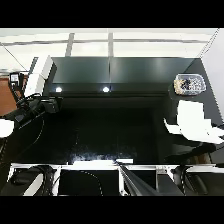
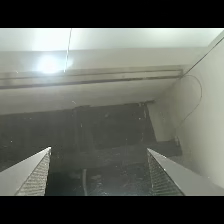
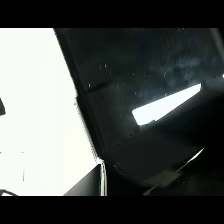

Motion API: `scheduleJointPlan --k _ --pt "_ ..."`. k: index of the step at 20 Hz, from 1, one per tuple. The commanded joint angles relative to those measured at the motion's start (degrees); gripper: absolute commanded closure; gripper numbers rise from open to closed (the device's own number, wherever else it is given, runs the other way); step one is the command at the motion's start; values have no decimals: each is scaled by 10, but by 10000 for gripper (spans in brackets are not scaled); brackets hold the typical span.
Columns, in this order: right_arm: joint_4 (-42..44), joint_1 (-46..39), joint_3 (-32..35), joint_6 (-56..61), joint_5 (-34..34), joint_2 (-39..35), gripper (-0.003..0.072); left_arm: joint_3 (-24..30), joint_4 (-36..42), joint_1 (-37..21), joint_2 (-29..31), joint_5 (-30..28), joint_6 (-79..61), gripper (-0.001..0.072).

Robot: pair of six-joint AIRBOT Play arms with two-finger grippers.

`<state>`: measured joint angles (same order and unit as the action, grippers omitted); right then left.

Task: Fold the box and place the chain.

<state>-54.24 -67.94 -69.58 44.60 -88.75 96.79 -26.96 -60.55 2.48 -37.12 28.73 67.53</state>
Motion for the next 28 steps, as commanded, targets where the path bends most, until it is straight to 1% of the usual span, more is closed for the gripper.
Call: scheduleJointPlan --k 1,4,6,8,9,12,13,15,17,19,20,22,23,24,25,28 --pt "0 7 0 8 -30 0 677 -1 0 0 0 0 0 6" --pt "47 29 10 39 -40 -3 676 -1 -1 0 0 0 -6 6" --pt "75 64 47 40 -31 -22 677 -1 0 6 2 2 -19 6" --pt "126 112 96 40 21 -55 676 -1 0 21 2 1 -19 6" --pt "148 143 120 44 58 -75 676 -1 0 30 2 2 -19 6" --pt "195 249 190 63 140 -143 677 -1 0 60 2 2 -17 5" --pt "218 287 215 62 159 -170 676 -1 0 69 2 3 -15 6" --pt "273 357 266 58 198 -233 677 -1 0 89 2 24 -15 6" --pt "318 441 323 57 264 -315 677 -1 0 109 0 41 -13 6" --pt "317 531 370 57 343 -393 677 -1 5 128 -2 40 -9 6" --pt "316 573 388 56 378 -425 677 -1 23 133 -5 39 1 7" --pt "317 657 415 38 454 -477 677 -1 66 141 -19 49 15 6" --pt "317 695 424 31 490 -494 677 -1 70 144 -28 58 16 7" --pt "316 726 431 31 515 -502 677 -1 72 146 -38 63 20 6" --pt "313 755 435 31 525 -503 677 -1 79 146 -50 62 24 6" --pt "287 822 453 29 537 -503 677 -1 120 146 -87 62 24 6"
